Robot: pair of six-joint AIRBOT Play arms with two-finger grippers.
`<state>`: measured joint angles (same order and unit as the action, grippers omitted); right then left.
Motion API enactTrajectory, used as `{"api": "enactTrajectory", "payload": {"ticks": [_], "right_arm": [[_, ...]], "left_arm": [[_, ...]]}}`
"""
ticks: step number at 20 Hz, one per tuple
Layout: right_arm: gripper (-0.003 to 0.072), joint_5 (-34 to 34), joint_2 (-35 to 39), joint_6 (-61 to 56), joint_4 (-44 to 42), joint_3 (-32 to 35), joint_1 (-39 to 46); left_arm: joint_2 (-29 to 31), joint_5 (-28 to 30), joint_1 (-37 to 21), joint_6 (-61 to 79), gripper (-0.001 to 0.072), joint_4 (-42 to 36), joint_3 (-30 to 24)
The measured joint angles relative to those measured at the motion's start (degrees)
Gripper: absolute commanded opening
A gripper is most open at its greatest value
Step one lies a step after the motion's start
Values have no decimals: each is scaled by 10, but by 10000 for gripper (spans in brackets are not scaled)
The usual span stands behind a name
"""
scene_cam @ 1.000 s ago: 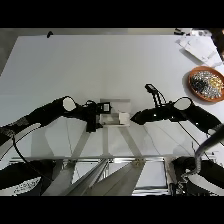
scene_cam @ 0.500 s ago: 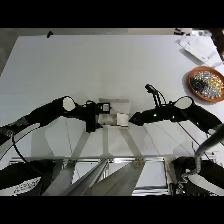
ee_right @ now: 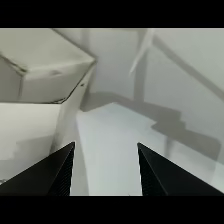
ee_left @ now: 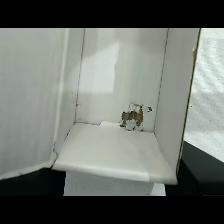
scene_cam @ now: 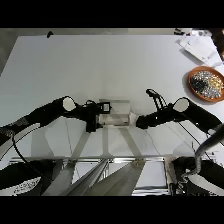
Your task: Fold the box and place the chain.
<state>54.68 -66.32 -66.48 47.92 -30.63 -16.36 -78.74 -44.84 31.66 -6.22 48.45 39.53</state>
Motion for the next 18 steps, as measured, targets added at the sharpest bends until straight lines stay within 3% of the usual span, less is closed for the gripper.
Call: {"api": "enactTrajectory", "payload": {"ticks": [18], "right_arm": [[414,73,1,-26,8,-66,-3]], "left_arm": [[0,0,0,2,292,2,0]]}}
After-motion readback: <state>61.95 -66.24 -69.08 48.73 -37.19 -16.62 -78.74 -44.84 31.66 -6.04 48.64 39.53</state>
